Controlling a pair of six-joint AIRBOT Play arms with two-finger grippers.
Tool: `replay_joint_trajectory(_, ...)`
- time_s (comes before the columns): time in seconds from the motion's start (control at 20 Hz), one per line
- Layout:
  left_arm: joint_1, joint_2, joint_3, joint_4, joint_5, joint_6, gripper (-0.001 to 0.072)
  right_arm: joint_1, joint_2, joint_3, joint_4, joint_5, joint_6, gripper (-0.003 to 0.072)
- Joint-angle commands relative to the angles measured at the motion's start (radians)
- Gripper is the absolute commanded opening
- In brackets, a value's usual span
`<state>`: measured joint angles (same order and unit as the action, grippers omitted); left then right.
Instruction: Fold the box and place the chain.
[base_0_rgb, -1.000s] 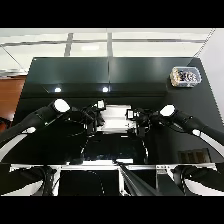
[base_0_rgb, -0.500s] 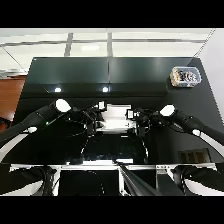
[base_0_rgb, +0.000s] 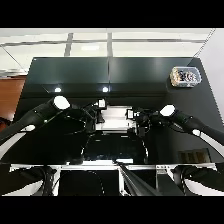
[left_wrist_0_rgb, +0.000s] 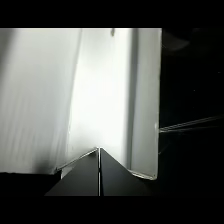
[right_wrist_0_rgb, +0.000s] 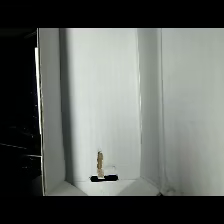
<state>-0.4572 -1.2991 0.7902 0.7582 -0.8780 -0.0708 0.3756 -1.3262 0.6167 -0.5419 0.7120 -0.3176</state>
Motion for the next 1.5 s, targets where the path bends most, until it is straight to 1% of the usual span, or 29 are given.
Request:
replay_joint_trajectory(0.0, 0.039, 0.068, 0.045, 0.143, -0.076, -0.219, 0.0025, 0.0, -0.001, -0.001, 0.0, 0.001, 0.001, 0.0489)
replay_joint_trajectory(0.1, 0.096, 0.137, 0.044, 0.264, -0.08, -0.441, 0.0025, 0.0, -0.001, -0.001, 0.0, 0.001, 0.002, 0.0489)
replay_joint_trajectory(0.15, 0.134, 0.163, 0.043, 0.341, -0.091, -0.515, 0.0025, 0.0, -0.001, -0.001, -0.001, 0.001, 0.002, 0.0489)
replay_joint_trajectory(0.2, 0.174, 0.178, 0.04, 0.396, -0.098, -0.6, 0.0025, 0.0, -0.001, -0.001, -0.001, 0.001, 0.001, 0.0489)
replay_joint_trajectory(0.25, 0.223, 0.18, 0.037, 0.433, -0.1, -0.742, 0.0025, 0.0, -0.001, -0.001, -0.001, 0.002, 0.001, 0.0489)
replay_joint_trajectory(0.35, 0.322, 0.162, 0.013, 0.428, -0.102, -1.065, 0.0026, 0.001, -0.001, -0.001, -0.002, 0.002, 0.001, 0.0489)
replay_joint_trajectory(0.4, 0.364, 0.143, -0.005, 0.401, -0.12, -1.236, 0.0027, 0.0, -0.001, -0.001, -0.002, 0.002, 0.001, 0.0489)
replay_joint_trajectory(0.45, 0.406, 0.116, -0.027, 0.331, -0.151, -1.345, 0.0028, 0.0, -0.001, -0.001, -0.002, 0.002, 0.001, 0.0489)
replay_joint_trajectory(0.5, 0.44, 0.085, -0.05, 0.23, -0.18, -1.3, 0.0029, 0.001, -0.001, -0.001, -0.002, 0.002, 0.001, 0.0489)
replay_joint_trajectory(0.55, 0.475, 0.049, -0.072, 0.135, -0.209, -1.183, 0.0028, 0.001, -0.001, -0.001, -0.002, 0.002, 0.001, 0.0489)
replay_joint_trajectory(0.6, 0.508, 0.011, -0.091, 0.056, -0.22, -1.151, 0.0029, 0.001, -0.001, -0.001, -0.002, 0.002, 0.001, 0.0489)
replay_joint_trajectory(0.65, 0.53, -0.026, -0.101, -0.014, -0.237, -1.148, 0.0028, 0.0, -0.001, -0.001, -0.002, 0.002, 0.001, 0.0489)
replay_joint_trajectory(0.75, 0.528, -0.098, -0.104, -0.104, -0.287, -1.106, 0.0026, 0.0, -0.001, -0.001, -0.001, 0.002, 0.002, 0.0489)
replay_joint_trajectory(0.8, 0.508, -0.126, -0.104, -0.117, -0.292, -1.106, 0.0026, 0.001, -0.001, -0.001, -0.002, 0.002, 0.001, 0.0489)
replay_joint_trajectory(0.9, 0.444, -0.153, -0.104, -0.113, -0.264, -1.084, 0.0026, 0.001, -0.001, -0.001, -0.002, 0.002, 0.002, 0.0489)
replay_joint_trajectory(1.0, 0.366, -0.157, -0.103, -0.116, -0.212, -1.059, 0.0026, 0.001, -0.001, -0.001, -0.002, 0.002, 0.002, 0.0489)
replay_joint_trajectory(1.1, 0.316, -0.157, -0.101, -0.129, -0.197, -1.055, 0.0027, 0.001, -0.001, -0.001, -0.002, 0.002, 0.002, 0.0489)
replay_joint_trajectory(1.2, 0.3, -0.157, -0.099, -0.129, -0.2, -1.013, 0.0027, 0.001, -0.001, -0.001, -0.002, 0.002, 0.002, 0.0489)
replay_joint_trajectory(1.35, 0.31, -0.157, -0.099, -0.132, -0.203, -1.002, 0.0026, 0.001, -0.001, -0.001, -0.002, 0.002, 0.002, 0.0489)
replay_joint_trajectory(1.45, 0.317, -0.157, -0.097, -0.183, -0.244, -0.925, 0.0027, 0.001, -0.001, -0.001, -0.002, 0.002, 0.002, 0.0489)
